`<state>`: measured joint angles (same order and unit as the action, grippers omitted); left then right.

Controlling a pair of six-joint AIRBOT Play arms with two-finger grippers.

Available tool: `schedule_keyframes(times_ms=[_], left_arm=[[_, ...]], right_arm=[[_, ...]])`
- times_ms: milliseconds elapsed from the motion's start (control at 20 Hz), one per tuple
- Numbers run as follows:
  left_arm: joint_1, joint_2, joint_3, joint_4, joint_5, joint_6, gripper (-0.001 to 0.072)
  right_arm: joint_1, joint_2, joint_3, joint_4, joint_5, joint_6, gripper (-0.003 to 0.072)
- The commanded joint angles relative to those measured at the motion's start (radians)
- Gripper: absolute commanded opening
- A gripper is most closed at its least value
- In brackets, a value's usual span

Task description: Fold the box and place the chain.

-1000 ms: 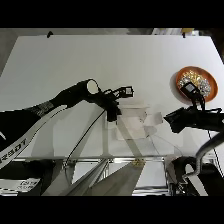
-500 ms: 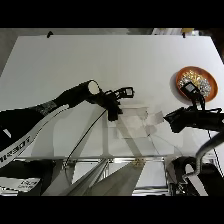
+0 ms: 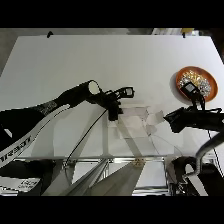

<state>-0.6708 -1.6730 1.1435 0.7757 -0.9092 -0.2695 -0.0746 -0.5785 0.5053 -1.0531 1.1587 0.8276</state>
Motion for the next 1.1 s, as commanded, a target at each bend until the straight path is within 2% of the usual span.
schedule_keyframes(times_ms=[0, 1050], left_arm=[[0.0, -0.001, 0.0, 0.003, 0.0, 0.0, 0.0003], [-0.008, 0.018, 0.006, 0.041, 0.035, 0.113, 0.0007]], right_arm=[[0.001, 0.001, 0.0, 0.0, 0.001, 0.0, 0.0161], [0.001, 0.001, 0.0, 0.0, 0.002, 0.001, 0.0161]])
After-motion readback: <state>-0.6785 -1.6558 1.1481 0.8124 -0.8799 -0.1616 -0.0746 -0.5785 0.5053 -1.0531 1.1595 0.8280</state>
